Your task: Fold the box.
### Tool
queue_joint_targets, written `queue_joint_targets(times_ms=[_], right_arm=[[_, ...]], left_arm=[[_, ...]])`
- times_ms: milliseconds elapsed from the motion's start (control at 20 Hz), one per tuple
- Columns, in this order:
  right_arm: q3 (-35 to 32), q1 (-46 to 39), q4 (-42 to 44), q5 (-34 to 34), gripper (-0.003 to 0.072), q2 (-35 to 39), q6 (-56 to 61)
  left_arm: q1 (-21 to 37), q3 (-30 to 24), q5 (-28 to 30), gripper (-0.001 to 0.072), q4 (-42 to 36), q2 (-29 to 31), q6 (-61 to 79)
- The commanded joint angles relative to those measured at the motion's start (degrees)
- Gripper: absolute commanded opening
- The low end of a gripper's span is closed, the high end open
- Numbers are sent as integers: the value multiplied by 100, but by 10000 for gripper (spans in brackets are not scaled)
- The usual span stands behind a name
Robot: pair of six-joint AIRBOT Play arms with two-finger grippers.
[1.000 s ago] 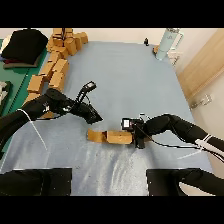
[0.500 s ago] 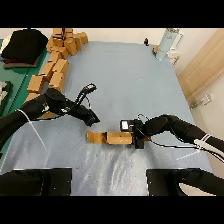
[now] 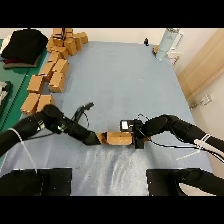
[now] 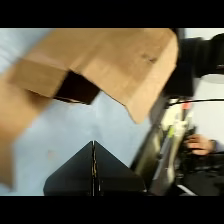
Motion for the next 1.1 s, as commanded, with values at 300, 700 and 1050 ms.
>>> queue_joint_targets(times_ms=[300,700,1050], right_arm=[[-2,4,-7,-9,488,-4,0],[-2,4,-7,-15,488,-4,0],[-2,4,-7,-111,488,-4,0]], left_arm=[[-1849,-546,3237,8,-3338,94,901],[-1836,-118,4321,8,-4094,92,1764],[-1838,68,4610,7,-4092,-140,1904]])
